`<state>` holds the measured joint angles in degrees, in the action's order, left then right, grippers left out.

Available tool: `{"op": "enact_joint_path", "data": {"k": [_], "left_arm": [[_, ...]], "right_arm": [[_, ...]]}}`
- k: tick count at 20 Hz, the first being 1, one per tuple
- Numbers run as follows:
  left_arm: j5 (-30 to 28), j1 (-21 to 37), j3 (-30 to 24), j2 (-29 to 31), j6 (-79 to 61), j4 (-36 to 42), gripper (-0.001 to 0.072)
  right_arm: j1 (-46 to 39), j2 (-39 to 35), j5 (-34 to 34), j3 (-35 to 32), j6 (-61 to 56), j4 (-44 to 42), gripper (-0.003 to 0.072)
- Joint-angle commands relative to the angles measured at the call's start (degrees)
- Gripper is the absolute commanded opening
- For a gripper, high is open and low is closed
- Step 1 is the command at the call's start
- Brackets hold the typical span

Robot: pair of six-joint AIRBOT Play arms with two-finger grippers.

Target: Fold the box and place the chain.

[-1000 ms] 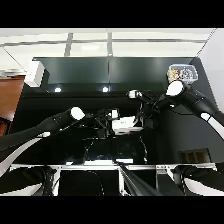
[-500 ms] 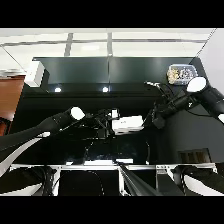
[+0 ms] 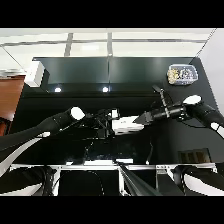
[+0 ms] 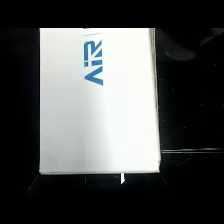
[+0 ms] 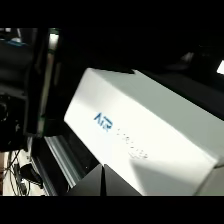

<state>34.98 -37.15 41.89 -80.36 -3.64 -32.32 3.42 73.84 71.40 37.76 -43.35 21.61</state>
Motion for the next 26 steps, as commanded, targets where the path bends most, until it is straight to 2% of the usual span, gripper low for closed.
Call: {"op": "enact_joint_path", "data": {"k": [1, 6, 16, 18, 22, 24, 25, 26], "left_arm": [[0.0, 0.0, 0.0, 0.0, 0.0, 0.0, 0.0351], [0.0, 0.0, 0.0, 0.0, 0.0, 0.0, 0.0351], [0.0, 0.0, 0.0, 0.0, 0.0, 0.0, 0.0351], [0.0, 0.0, 0.0, 0.0, 0.0, 0.0, 0.0351], [-1.2, 0.1, 0.0, 0.1, 0.5, 0.1, 0.0351], [-2.3, 0.0, 0.2, 0.4, 1.1, 0.5, 0.0351], [-2.1, 0.0, 0.6, 0.6, 1.1, 0.4, 0.0383], [-1.7, 0.0, 1.1, 1.0, 1.1, 0.4, 0.0543]], "right_arm": [[-0.1, 2.4, -2.5, -0.7, -2.8, 2.8, 0.0015], [-0.1, 3.1, -5.1, -0.7, -4.6, 7.5, 0.0014], [-0.1, 3.1, -5.4, -0.6, -4.5, 6.8, 0.0015], [-0.2, 3.1, -2.6, 0.2, -3.7, 6.1, 0.0015], [-2.7, 2.4, 12.0, 7.6, -3.1, 6.2, 0.0014], [-6.1, -0.2, 14.9, 10.3, -3.1, 6.2, 0.0014], [-8.1, -2.0, 14.5, 10.3, -3.1, 6.1, 0.0014], [-10.3, -3.8, 14.7, 10.3, -3.2, 6.6, 0.0014]]}}
